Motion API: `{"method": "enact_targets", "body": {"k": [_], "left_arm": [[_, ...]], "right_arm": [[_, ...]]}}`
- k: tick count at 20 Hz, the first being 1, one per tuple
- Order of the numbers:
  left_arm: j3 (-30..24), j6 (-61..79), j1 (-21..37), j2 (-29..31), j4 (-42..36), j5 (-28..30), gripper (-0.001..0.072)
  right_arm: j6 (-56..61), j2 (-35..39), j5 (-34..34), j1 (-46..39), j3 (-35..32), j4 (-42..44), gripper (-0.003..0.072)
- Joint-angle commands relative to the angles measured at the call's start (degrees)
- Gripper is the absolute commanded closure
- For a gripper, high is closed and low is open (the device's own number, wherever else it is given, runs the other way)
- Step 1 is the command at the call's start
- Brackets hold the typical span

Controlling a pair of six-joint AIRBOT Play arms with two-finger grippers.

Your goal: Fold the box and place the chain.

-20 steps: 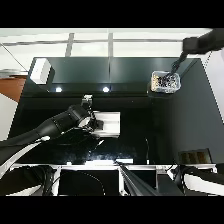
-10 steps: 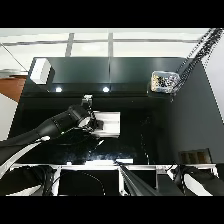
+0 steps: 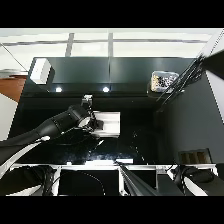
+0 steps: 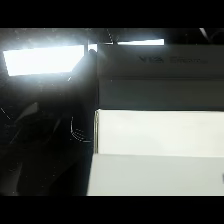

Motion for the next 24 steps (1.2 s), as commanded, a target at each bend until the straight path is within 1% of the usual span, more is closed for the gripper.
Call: {"method": "enact_targets", "body": {"k": [1,3,4,14,19,22,24], "left_arm": [[0.00,0.04,0.00,-0.02,0.07,0.09,0.0682],[0.00,0.04,0.00,-0.02,0.04,0.04,0.0682],[0.00,0.02,0.00,-0.02,0.07,0.07,0.0682],[0.00,0.02,0.02,-0.02,0.09,0.22,0.0682],[0.00,0.02,0.02,-0.02,0.09,0.24,0.0682],[0.00,0.02,0.02,-0.02,0.09,0.24,0.0682],[0.00,0.02,0.02,-0.02,0.07,0.24,0.0682]], "right_arm": [[-0.48,-0.15,-2.67,4.42,-0.02,6.45,0.0666],[-0.20,-1.25,-2.40,5.66,-0.04,10.73,0.0666],[0.07,-1.92,-2.21,6.54,-0.04,11.54,0.0666],[1.14,-12.96,1.51,18.99,-0.07,12.48,0.0666],[0.04,-17.00,5.88,19.71,-0.07,12.50,0.0666],[-0.66,-19.56,4.90,19.71,-0.15,12.15,0.0666],[-1.01,-20.52,4.70,19.71,-2.45,10.40,0.0666]]}}
